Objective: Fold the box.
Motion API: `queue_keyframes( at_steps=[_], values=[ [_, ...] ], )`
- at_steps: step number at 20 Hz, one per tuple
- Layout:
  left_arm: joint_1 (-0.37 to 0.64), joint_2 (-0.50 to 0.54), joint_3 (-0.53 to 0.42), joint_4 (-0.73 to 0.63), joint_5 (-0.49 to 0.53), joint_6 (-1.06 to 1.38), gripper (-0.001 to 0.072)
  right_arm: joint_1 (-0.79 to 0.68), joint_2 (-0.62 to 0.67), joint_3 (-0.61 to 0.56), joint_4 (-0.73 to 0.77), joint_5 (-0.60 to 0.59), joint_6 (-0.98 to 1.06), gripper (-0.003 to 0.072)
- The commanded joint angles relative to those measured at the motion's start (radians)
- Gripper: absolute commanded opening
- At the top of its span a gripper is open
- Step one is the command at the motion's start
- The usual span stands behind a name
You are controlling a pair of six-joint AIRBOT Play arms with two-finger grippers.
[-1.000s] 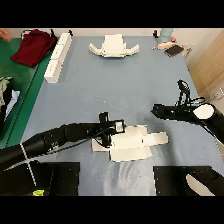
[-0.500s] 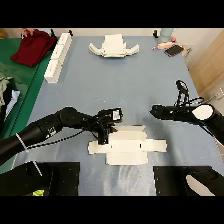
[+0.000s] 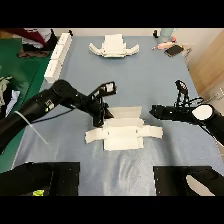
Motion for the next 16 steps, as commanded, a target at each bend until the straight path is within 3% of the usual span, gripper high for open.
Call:
queue_keyframes(
  at_steps=[1,5,8,12,16],
  values=[
    [0.092,-0.076,0.152,-0.007,-0.268,-0.022,0.0016,0.001,0.001,0.001,0.0,-0.002,0.0,0.0001],
    [0.1,-0.111,0.19,-0.037,-0.296,-0.019,0.0015,0.001,0.001,0.001,-0.001,-0.002,0.0,0.0001],
    [0.084,-0.09,0.176,-0.034,-0.192,0.014,0.0011,0.001,0.001,0.001,-0.005,-0.005,0.0,0.0001],
    [0.007,0.031,0.061,-0.073,0.018,0.162,0.001,0.001,0.001,0.001,-0.013,-0.005,0.0,0.0001],
    [-0.012,0.107,-0.048,-0.224,-0.021,0.271,0.0011,0.001,0.001,0.001,-0.016,-0.012,0.0,0.0001]
  ],
)
